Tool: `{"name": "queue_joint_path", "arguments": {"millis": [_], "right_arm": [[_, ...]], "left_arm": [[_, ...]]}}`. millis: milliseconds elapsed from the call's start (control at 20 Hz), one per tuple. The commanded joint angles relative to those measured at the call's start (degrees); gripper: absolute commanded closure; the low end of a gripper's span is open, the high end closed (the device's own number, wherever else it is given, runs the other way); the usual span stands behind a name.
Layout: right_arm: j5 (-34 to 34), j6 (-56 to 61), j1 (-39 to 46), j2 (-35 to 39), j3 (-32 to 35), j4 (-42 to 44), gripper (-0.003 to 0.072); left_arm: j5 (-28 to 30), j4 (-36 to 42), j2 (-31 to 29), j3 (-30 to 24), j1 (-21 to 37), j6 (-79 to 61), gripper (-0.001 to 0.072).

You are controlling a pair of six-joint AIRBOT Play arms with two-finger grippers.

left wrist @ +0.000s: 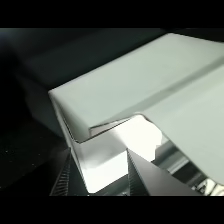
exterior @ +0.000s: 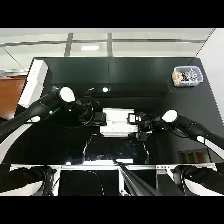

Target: Fold the box and place the chain.

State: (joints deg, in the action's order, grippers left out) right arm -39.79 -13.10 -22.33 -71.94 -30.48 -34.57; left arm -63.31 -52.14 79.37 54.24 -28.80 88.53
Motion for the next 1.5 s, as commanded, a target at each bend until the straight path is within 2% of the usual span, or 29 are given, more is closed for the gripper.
{"name": "queue_joint_path", "arguments": {"millis": [0,150,200,450,500,750,1000,1200,1450], "right_arm": [[0.0,0.0,0.0,0.0,0.0,0.0,0.0445],[0.0,0.0,0.0,0.0,0.0,0.0,0.0445],[0.0,0.0,0.0,0.0,0.0,0.0,0.0445],[0.0,0.0,0.0,0.0,0.0,0.0,0.0445],[0.0,0.0,0.0,0.0,0.0,0.0,0.0445],[0.0,0.0,0.0,0.0,0.0,0.0,0.0445],[0.0,0.0,0.0,0.0,0.0,0.0,0.0445],[0.0,0.0,0.0,0.0,0.0,0.0,0.0445],[0.0,0.0,0.0,0.0,0.0,0.0,0.0445]], "left_arm": [[1.7,-7.1,0.0,0.7,-2.4,8.7,0.0305],[2.4,-9.4,0.5,0.7,-4.1,12.1,0.0324],[2.5,-9.4,0.7,0.7,-4.7,12.2,0.0377],[3.3,-11.4,0.7,0.7,-6.3,15.5,0.038],[3.3,-12.5,0.7,0.7,-6.8,16.6,0.0434],[3.5,-21.3,1.1,1.5,-9.6,27.1,0.0432],[1.7,-29.5,4.2,5.4,-14.4,37.4,0.0432],[2.1,-30.6,6.8,6.4,-17.2,41.7,0.0432],[2.3,-31.8,7.1,6.5,-17.7,44.0,0.0432]]}}
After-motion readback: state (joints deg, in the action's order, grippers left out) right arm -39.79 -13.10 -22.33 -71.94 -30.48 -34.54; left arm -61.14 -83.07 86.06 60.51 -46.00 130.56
